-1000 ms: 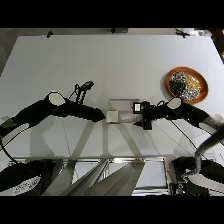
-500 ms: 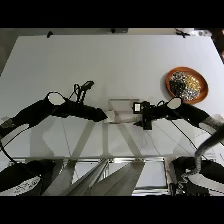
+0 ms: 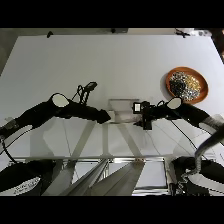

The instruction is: Fold the box and place the chain.

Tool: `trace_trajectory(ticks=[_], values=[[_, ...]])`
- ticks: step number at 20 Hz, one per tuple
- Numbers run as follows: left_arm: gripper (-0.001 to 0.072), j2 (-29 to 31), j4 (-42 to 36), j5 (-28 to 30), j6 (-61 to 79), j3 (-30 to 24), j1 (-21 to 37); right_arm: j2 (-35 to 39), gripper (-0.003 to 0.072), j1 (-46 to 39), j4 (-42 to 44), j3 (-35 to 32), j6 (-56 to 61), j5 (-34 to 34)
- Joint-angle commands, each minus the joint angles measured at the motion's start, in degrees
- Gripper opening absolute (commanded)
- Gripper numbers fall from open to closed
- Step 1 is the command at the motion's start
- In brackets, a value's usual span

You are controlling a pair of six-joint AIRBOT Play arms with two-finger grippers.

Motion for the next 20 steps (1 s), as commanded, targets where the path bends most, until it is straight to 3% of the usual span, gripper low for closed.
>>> trace_trajectory(ticks=[1, 8, 13, 17, 20], values=[[0.0449, -0.2, 0.0, 1.2, -1.4, 0.3, -1.8, 0.0, 0.0554, 0.0, 0.0, 0.0, 0.0, 0.0], [0.0455, -0.2, 2.3, 4.8, -8.8, 1.9, -4.6, 0.0, 0.0554, 0.0, 0.0, 0.0, 0.0, 0.0], [0.0455, -0.2, 12.9, 6.5, -21.7, 3.0, -7.2, 0.0, 0.0554, 0.0, 0.0, 0.0, 0.0, 0.0], [0.0455, -0.5, 23.4, 6.5, -34.6, 7.3, -9.8, 0.0, 0.0554, 0.0, 0.0, 0.0, 0.0, 0.0], [0.0455, -2.5, 26.9, 4.7, -40.5, 11.3, -11.7, 0.0, 0.0554, 0.0, 0.0, 0.0, 0.0, 0.0]])
